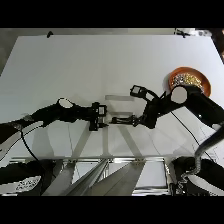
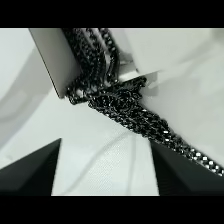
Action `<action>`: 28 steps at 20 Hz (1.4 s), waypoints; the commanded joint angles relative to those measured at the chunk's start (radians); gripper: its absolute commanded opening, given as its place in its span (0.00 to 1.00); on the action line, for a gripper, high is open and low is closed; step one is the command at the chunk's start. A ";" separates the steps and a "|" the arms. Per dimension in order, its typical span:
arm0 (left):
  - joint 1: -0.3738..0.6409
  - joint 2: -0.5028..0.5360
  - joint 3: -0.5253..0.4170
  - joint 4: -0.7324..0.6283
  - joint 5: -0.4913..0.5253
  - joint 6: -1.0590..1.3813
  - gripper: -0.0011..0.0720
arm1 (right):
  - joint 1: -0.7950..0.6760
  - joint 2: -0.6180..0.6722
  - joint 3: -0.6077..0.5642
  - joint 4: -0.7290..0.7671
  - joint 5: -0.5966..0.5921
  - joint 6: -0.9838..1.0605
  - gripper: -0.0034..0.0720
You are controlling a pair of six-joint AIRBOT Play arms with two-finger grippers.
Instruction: Fold the box and place the chain.
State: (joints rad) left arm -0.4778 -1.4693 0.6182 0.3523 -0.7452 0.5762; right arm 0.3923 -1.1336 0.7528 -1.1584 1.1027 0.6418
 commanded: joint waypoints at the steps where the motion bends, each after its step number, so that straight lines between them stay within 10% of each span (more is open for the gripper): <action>1: 0.000 0.000 0.001 0.000 0.000 0.000 0.30 | -0.026 0.001 -0.109 0.058 -0.153 -0.304 0.93; 17: 0.000 0.000 0.001 0.000 0.000 0.000 0.30 | 0.001 -0.155 -0.155 0.256 -0.317 -0.493 0.73; 25: 0.000 0.000 0.001 0.000 0.000 0.000 0.30 | 0.001 -0.150 -0.155 0.275 -0.311 -0.489 0.08; 28: 0.000 0.000 0.001 0.000 0.000 0.000 0.30 | 0.001 -0.113 -0.155 0.269 -0.303 -0.451 0.05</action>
State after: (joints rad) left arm -0.4778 -1.4693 0.6182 0.3523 -0.7452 0.5758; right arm 0.3931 -1.2716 0.5972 -0.8898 0.7994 0.1612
